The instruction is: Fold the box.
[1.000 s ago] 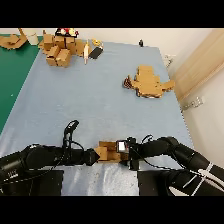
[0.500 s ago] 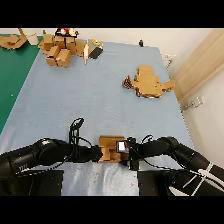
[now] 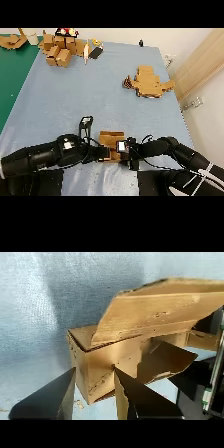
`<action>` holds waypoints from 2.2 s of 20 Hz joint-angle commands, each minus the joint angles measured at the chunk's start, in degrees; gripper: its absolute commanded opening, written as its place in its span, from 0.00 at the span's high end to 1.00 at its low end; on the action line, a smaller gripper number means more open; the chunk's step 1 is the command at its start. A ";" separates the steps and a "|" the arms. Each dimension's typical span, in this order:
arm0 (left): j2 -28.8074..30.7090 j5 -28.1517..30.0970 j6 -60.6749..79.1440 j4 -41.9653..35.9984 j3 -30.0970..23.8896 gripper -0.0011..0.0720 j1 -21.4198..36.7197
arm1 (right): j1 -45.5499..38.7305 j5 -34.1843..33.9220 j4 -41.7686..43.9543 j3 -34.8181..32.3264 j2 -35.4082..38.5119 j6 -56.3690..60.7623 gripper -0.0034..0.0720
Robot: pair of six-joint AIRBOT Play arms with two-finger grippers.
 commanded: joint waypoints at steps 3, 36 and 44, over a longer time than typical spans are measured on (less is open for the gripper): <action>-5.20 -8.04 -6.21 6.95 5.57 0.46 -3.45 | -0.02 0.07 -0.02 0.04 0.02 -0.02 0.31; -21.14 -17.22 -2.47 7.39 17.73 0.57 -5.11 | -0.02 -0.11 -0.02 0.04 0.02 -0.02 0.31; -21.27 -16.79 -2.91 7.37 17.75 0.97 -5.11 | -0.02 -0.11 -0.02 0.04 0.02 -0.02 0.31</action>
